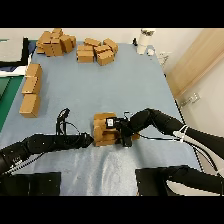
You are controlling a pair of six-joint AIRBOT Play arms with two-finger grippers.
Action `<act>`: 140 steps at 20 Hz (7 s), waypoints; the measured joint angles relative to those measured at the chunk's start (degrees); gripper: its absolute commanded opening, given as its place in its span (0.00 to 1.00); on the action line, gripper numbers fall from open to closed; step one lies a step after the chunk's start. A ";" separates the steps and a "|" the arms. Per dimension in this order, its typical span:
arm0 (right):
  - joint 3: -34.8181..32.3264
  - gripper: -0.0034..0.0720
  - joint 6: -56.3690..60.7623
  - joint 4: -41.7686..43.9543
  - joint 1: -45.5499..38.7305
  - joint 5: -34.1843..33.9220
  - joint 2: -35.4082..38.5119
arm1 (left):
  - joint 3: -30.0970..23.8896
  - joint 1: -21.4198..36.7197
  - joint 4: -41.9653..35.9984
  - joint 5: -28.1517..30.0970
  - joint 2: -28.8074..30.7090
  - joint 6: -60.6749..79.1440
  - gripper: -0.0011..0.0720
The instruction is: Fold the box.
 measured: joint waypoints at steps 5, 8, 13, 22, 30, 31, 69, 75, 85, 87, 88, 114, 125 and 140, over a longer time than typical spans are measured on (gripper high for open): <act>0.00 0.63 0.00 0.00 0.00 0.00 0.00 | 1.33 2.78 -0.04 -3.21 0.00 0.28 0.44; 0.00 0.63 0.02 0.00 0.00 0.00 0.00 | 1.79 3.43 0.00 -4.57 0.00 0.39 0.44; 0.00 0.63 0.02 0.00 0.00 0.00 0.00 | 2.03 3.74 -0.07 -3.85 0.00 0.48 0.44; 0.00 0.63 0.02 -0.02 0.00 0.00 0.00 | 4.59 3.78 1.09 -4.74 -3.39 0.50 0.62; 0.00 0.63 -0.02 -0.04 0.00 0.00 0.00 | 18.32 -2.38 19.56 -13.88 -15.10 -17.29 0.62; 0.00 0.63 -0.02 -0.04 0.00 0.00 0.00 | 20.15 -3.56 24.11 -15.91 -16.00 -22.10 0.62; 0.00 0.63 0.17 0.00 0.00 0.00 0.00 | 42.73 -15.43 53.70 -39.65 -35.71 -56.72 0.03; 0.00 0.63 -0.02 -0.15 0.00 0.00 0.02 | 42.73 -15.41 52.28 -37.29 -35.74 -56.28 0.85; 0.00 0.63 -0.07 -0.07 0.00 0.00 0.02 | 48.39 -11.17 43.21 -47.47 -35.26 -54.42 0.82; 0.02 0.63 -0.07 -0.04 0.00 0.00 0.02 | 48.89 -8.87 40.30 -50.58 -35.26 -52.72 0.82; 0.00 0.63 -0.04 -0.04 0.00 0.00 0.02 | 49.03 -7.72 39.36 -51.80 -35.26 -52.09 0.82; 0.02 0.63 0.02 -0.02 0.00 0.00 0.00 | 41.42 21.16 19.80 -52.81 -29.92 32.13 0.02; 0.00 0.63 0.02 -0.07 0.00 -0.04 0.02 | 21.38 16.83 5.25 -32.20 -21.64 83.54 0.97; 0.02 0.63 0.02 -0.17 0.00 -0.09 0.00 | 13.75 12.92 -4.96 -20.48 -21.22 97.85 0.97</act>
